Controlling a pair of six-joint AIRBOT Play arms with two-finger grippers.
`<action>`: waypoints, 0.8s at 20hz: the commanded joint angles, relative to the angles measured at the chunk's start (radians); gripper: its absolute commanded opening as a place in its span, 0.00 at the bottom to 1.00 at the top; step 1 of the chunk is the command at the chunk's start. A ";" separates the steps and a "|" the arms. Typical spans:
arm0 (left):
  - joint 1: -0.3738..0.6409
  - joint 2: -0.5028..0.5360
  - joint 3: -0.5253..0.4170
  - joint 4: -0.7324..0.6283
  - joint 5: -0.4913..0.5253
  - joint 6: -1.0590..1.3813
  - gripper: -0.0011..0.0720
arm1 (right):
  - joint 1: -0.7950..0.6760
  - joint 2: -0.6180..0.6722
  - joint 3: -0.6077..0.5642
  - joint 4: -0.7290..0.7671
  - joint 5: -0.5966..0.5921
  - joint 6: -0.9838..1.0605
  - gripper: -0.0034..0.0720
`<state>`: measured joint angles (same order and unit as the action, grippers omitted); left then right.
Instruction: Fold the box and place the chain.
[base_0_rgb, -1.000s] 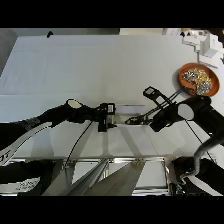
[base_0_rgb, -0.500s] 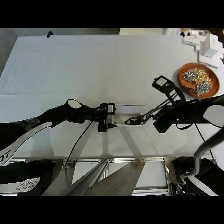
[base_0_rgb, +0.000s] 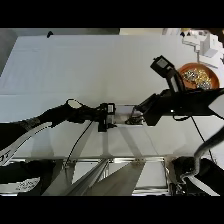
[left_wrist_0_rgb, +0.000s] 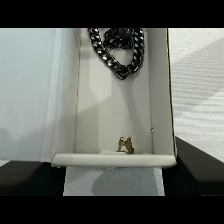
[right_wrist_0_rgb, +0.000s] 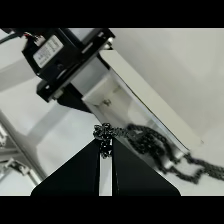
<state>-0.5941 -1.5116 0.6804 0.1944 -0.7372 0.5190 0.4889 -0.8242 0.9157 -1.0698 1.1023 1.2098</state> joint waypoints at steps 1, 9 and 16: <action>0.000 0.000 0.001 0.000 0.000 0.000 0.36 | 0.069 -0.098 0.005 -0.005 -0.060 -0.013 0.06; 0.000 0.000 0.001 0.000 0.000 0.000 0.36 | 0.098 -0.299 0.003 -0.101 -0.076 0.047 0.07; 0.000 0.000 0.001 0.000 0.000 0.000 0.36 | 0.147 -0.341 -0.003 -0.095 -0.138 0.047 0.07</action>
